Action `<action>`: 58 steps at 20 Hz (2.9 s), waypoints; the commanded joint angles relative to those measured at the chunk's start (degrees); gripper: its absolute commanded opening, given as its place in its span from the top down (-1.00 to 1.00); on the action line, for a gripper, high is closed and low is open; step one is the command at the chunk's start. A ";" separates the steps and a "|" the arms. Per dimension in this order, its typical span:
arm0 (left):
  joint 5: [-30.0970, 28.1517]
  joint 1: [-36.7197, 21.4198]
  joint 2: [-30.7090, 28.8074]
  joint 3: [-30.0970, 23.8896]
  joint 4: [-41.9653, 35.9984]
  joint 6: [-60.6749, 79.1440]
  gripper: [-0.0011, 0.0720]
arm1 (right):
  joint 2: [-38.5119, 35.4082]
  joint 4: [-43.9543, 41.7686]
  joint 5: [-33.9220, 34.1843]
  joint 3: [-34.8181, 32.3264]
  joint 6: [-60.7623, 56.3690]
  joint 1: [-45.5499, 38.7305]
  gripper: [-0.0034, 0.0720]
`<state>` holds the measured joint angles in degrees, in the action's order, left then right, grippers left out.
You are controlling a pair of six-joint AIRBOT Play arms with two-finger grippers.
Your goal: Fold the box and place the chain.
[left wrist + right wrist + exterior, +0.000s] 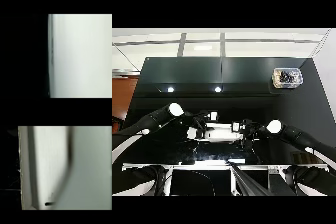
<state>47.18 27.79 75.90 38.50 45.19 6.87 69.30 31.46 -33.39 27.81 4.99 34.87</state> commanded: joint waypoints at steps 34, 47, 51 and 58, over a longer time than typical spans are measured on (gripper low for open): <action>-9.03 -1.46 -10.82 -1.36 1.22 -41.00 0.88 | 0.02 0.48 0.17 0.00 -0.13 0.13 -0.39; 3.78 -7.58 -24.33 -11.65 6.56 -14.14 -0.87 | 0.02 0.52 0.17 0.00 -0.09 0.13 -0.39; -0.44 -3.50 -19.80 -11.65 -0.55 -10.64 -0.87 | 0.02 0.52 0.17 0.00 -0.11 0.13 -0.39; -0.44 -1.55 -16.70 -11.65 1.42 -9.90 -0.45 | 0.02 0.52 0.17 0.00 -0.11 0.13 -0.39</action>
<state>47.11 25.69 58.17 26.92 46.98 -3.79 69.30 32.01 -33.21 27.83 4.91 34.96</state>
